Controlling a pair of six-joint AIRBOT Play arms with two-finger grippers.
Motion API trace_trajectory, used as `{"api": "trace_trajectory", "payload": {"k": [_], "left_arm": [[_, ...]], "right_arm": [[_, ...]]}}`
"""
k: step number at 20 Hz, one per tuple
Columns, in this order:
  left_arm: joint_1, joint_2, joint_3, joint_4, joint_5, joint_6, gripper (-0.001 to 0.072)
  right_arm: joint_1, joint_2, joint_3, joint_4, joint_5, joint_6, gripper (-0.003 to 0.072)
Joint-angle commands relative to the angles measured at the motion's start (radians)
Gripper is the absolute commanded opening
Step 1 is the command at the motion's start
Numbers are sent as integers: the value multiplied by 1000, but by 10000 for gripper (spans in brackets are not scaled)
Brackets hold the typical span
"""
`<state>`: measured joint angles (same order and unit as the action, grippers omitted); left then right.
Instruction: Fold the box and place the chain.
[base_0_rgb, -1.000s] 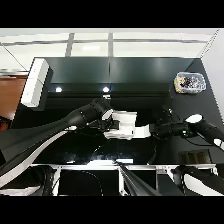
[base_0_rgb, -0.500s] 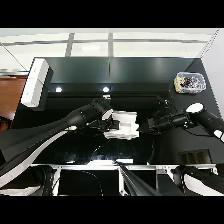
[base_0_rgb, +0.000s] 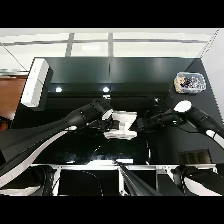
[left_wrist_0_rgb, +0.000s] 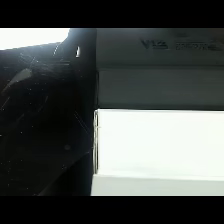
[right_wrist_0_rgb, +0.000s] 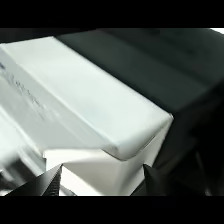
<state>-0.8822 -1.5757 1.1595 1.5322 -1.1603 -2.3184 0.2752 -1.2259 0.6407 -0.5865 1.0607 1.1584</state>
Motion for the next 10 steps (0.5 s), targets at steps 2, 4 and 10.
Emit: {"api": "trace_trajectory", "payload": {"k": [2,4,10], "left_arm": [[1,-1,0,0,-1,0,30],[1,-1,0,0,0,0,30],[0,-1,0,0,-1,0,30]], "right_arm": [[142,-1,88,-220,-126,296,569],[171,-1,108,-288,-146,395,569],[308,-1,178,-639,-117,718,561]]}}
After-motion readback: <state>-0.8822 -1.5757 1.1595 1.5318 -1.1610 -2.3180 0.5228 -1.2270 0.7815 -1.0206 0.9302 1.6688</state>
